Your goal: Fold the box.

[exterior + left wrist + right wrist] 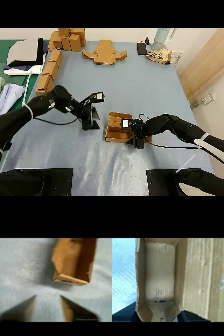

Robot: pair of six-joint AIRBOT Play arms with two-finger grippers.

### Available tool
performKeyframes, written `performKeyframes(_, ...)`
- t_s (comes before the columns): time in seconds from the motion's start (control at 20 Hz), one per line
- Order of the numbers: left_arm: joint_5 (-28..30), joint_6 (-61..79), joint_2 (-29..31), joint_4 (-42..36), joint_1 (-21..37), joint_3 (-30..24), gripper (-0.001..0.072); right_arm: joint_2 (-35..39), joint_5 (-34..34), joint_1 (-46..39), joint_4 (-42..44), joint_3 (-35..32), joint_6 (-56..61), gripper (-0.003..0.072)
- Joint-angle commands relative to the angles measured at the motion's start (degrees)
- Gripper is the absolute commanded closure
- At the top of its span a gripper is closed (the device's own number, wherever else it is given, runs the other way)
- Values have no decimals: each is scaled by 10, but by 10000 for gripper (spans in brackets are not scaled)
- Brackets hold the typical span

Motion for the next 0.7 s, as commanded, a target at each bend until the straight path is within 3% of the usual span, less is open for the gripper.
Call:
performKeyframes(0.0, 28, 144, 15, -83, 8, -70, 16, 0, 0, 0, 0, 0, 0, 188)
performKeyframes(0.2, 61, 144, 15, -55, 1, -99, 16, 0, 0, 0, 0, 0, 0, 188)
performKeyframes(0.4, 83, 148, 14, -58, -50, -99, 16, 0, 0, 0, 0, 0, 0, 188)
performKeyframes(0.65, 116, 161, 5, -67, -66, -99, 16, 0, 0, 0, 0, 0, 0, 187)
